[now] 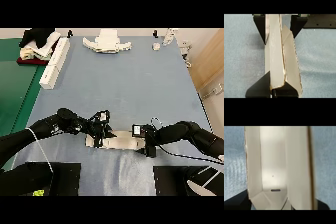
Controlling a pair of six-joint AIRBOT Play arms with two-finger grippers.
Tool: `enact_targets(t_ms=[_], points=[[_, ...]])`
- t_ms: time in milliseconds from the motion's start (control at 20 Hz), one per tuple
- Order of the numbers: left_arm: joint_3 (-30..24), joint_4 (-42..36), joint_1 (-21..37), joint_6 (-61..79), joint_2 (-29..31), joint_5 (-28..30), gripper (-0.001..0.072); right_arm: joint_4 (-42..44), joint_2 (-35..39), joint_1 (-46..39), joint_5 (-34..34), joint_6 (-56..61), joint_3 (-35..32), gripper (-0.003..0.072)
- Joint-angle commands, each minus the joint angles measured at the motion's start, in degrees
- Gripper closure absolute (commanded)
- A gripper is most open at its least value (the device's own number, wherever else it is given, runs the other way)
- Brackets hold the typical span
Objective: Fold the box.
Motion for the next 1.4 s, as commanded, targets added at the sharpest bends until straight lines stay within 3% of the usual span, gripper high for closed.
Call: enact_targets(t_ms=[0,350,450,1350], points=[[-0.02,0.0,0.04,0.0,0.04,0.02,0.0697,0.79,0.52,0.07,1.88,-1.05,-1.57,0.0033],[-0.02,0.0,0.04,0.0,0.04,0.02,0.0696,1.7,-1.27,0.07,3.72,-2.43,-1.86,0.0038],[-0.02,0.0,0.04,0.0,0.04,0.02,0.0697,1.77,-1.27,0.07,2.99,-2.43,-1.86,0.0238],[-0.02,0.0,0.04,0.0,0.04,0.02,0.0696,1.44,-1.22,0.04,2.89,-2.36,-1.75,0.024]])
